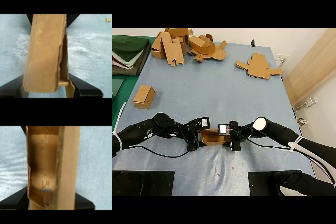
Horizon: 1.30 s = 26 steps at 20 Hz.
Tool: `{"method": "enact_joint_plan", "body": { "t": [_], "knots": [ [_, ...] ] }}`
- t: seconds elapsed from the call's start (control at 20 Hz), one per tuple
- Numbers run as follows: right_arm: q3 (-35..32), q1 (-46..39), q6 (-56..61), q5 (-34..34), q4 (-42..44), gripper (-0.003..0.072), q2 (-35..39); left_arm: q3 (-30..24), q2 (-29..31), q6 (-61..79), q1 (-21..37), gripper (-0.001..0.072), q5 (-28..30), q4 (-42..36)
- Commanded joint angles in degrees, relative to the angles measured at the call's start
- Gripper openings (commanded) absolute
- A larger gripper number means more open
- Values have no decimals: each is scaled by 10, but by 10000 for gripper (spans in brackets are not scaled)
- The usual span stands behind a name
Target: Fold the box.
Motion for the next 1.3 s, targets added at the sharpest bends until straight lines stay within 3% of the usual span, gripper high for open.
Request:
{"method": "enact_joint_plan", "body": {
  "t": [0.0,0.25,0.3,0.35,0.75,1.25],
  "knots": [
    [0,0,-3,-3,1,308,0,0,0,-9,0,545,-12,7],
    [0,0,-3,-3,1,308,0,0,-16,-9,0,548,-11,6],
    [0,0,-3,-3,1,308,0,0,-17,-8,0,575,-11,6],
    [0,0,-3,-3,1,308,0,0,-16,-9,0,693,-7,4],
    [0,0,-3,-3,1,308,0,0,-17,-11,0,692,-29,3],
    [0,0,-2,-3,1,307,0,-12,-16,-45,1,692,21,15]
  ]
}}
